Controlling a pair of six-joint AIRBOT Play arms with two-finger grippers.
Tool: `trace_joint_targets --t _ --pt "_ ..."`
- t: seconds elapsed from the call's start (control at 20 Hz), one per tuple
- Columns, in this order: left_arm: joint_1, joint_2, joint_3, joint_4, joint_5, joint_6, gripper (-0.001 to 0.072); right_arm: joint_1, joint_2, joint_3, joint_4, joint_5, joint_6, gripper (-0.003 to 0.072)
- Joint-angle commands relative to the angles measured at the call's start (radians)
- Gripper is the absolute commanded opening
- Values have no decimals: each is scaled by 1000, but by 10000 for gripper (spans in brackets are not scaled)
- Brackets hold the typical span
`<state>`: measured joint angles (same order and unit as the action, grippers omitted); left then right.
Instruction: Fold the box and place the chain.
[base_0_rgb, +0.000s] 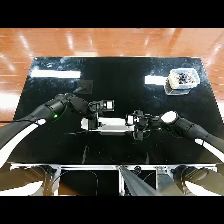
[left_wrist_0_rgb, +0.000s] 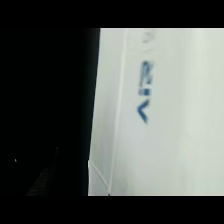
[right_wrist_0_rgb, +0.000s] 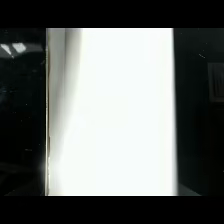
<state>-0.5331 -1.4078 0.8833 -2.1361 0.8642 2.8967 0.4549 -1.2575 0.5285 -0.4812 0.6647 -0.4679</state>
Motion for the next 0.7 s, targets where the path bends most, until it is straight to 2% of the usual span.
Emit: trace_joint_targets --t 0.0,0.2,0.4,0.5,0.65 --pt "0 15 1 2 0 -108 615 0 0 0 0 0 1 556" --pt "4 59 15 24 49 -232 615 0 0 0 0 0 2 556" --pt "23 84 73 87 162 -407 613 0 0 0 -1 -1 2 556" --pt "43 84 100 132 260 -506 608 0 0 0 -2 -1 2 556" --pt "99 85 134 271 457 -733 596 0 0 0 -3 -1 2 556"
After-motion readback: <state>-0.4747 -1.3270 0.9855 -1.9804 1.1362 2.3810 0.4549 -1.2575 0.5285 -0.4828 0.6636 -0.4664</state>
